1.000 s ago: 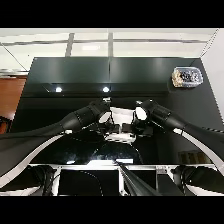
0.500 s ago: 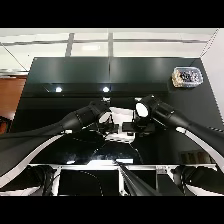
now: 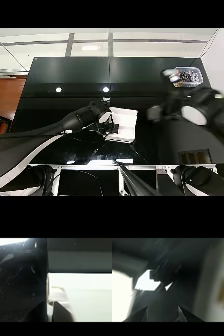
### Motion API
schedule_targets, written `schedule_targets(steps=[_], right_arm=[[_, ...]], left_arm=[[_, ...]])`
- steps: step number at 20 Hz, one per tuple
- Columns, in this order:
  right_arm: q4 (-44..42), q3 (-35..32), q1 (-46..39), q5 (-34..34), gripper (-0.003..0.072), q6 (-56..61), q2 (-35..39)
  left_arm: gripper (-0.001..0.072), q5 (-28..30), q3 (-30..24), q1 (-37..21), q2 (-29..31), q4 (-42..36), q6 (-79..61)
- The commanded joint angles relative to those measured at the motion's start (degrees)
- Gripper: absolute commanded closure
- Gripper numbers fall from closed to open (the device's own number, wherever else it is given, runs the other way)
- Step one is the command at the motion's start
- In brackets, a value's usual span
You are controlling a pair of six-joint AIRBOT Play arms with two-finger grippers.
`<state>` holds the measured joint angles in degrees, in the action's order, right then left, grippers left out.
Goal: Fold the box and place the chain.
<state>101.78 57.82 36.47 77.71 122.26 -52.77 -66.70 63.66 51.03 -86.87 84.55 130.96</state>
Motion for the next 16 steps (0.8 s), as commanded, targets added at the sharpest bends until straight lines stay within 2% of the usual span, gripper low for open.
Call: schedule_targets(steps=[1,2,5,6,7,8,10,11,14,16], right_arm=[[24.48,-0.46,-7.93,-4.98,0.023,-0.33,4.24],[24.33,-0.74,-12.83,-10.78,0.023,-0.31,3.8],[16.44,-0.85,-30.4,-28.55,0.0228,-0.55,-1.57],[12.37,-0.85,-35.21,-33.18,0.0077,-1.75,-4.52],[5.51,-0.68,-39.54,-37.03,-0.0034,-5.22,-8.11],[-2.6,0.35,-43.06,-38.84,-0.0034,-9.86,-12.44],[-17.59,5.88,-47.19,-36.89,-0.0034,-18.82,-22.18],[-22.36,10.64,-48.39,-33.64,-0.0034,-19.78,-27.87],[-24.44,28.09,-49.51,-19.5,-0.0034,-12.0,-42.99],[-25.31,38.36,-49.55,-13.6,-0.0034,-4.61,-50.53]], left_arm=[[0.068,0.2,0.02,-0.07,0.02,0.02,-0.02],[0.068,0.22,0.02,-0.07,0.02,0.02,-0.02],[0.068,0.17,0.02,-0.07,0.02,0.02,-0.02],[0.068,0.17,0.02,-0.07,0.02,0.02,-0.02],[0.0679,0.2,0.02,-0.07,0.02,0.02,-0.02],[0.068,0.2,0.02,-0.07,0.02,0.02,-0.02],[0.0679,0.2,0.02,-0.07,0.02,0.02,-0.02],[0.068,0.17,0.02,-0.07,0.02,0.04,-0.02],[0.0679,0.11,0.02,-0.07,0.02,0.02,-0.02],[0.0679,0.11,0.02,-0.07,0.02,0.02,-0.02]])
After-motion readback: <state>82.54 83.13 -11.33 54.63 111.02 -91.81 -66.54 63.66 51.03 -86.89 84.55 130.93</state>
